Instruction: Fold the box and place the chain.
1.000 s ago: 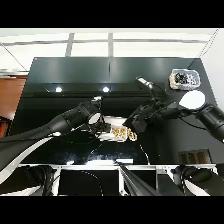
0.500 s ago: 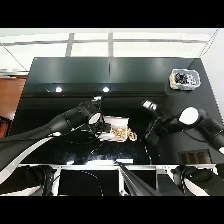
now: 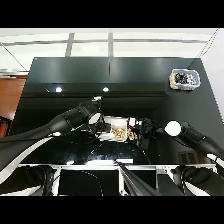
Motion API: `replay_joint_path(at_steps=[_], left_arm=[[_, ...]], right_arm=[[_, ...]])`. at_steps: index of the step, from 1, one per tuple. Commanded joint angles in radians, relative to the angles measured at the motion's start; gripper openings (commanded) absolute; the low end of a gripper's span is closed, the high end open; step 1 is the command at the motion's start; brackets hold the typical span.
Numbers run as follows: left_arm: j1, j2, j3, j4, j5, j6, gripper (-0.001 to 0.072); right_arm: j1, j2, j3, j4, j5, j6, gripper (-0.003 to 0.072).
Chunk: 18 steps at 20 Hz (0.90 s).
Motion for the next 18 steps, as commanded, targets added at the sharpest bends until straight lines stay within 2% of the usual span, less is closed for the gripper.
replay_joint_path(at_steps=[1, 12, 14, 15, 16, 17, 18], left_arm=[[0.0, 0.0, 0.0, 0.0, 0.0, 0.0, 0.0032], [0.0, 0.0, 0.0, 0.0, 0.0, 0.0, 0.0032], [0.0, 0.0, 0.0, 0.0, 0.0, 0.0, 0.0032], [0.0, 0.0, 0.0, 0.0, 0.0, 0.0, 0.0032], [0.0, 0.0, 0.0, 0.0, 0.0, 0.0, 0.0032], [0.0, 0.0, 0.0, 0.0, 0.0, 0.0, 0.0032], [0.0, 0.0, 0.0, 0.0, 0.0, 0.0, 0.0032]], right_arm=[[0.01, -0.032, -0.003, 0.042, -0.037, -0.076, 0.072], [0.01, -0.075, -0.003, -0.015, -0.026, -0.075, 0.072], [0.01, -0.075, -0.003, -0.014, -0.019, -0.071, 0.0429], [0.01, -0.075, -0.003, -0.014, -0.019, -0.071, 0.0422], [0.01, -0.074, -0.003, -0.014, -0.019, -0.06, 0.0334], [0.01, -0.071, -0.003, -0.017, -0.019, -0.046, -0.0001], [0.01, -0.065, -0.003, -0.017, -0.019, -0.035, 0.0018]])
